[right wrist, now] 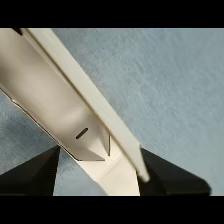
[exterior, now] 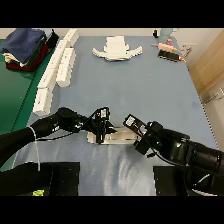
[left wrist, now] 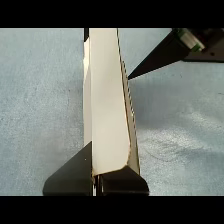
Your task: Fold the box.
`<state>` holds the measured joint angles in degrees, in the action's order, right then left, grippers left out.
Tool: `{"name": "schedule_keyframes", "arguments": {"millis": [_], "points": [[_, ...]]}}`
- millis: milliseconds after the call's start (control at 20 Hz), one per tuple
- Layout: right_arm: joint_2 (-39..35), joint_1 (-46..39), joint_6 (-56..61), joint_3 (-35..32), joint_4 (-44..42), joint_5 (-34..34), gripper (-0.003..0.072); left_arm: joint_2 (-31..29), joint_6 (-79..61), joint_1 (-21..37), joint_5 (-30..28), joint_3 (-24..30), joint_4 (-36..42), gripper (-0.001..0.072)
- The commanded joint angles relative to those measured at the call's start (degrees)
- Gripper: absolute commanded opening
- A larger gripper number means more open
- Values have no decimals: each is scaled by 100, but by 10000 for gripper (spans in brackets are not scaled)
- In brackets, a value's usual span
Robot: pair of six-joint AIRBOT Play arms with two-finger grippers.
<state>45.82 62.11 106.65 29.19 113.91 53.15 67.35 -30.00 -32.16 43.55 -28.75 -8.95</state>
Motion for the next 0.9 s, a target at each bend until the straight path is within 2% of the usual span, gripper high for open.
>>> {"name": "schedule_keyframes", "arguments": {"millis": [0, 250, 350, 500, 850], "points": [[-195, -1154, -2511, 0, -1646, -699, 720, 4, 0, 0, 0, -7, -2, 15], [-190, -3204, -7311, -87, -5016, -330, 720, 4, 0, 0, 0, -7, -2, 15], [-114, -3786, -8605, -138, -5858, -52, 720, 4, 0, 0, 2, -7, -2, 15], [164, -4068, -9176, -142, -6172, 101, 720, 4, 0, 0, 2, -7, -2, 15], [409, -4059, -8887, -136, -6168, -173, 720, 4, 0, 0, 2, -7, -2, 15]]}}
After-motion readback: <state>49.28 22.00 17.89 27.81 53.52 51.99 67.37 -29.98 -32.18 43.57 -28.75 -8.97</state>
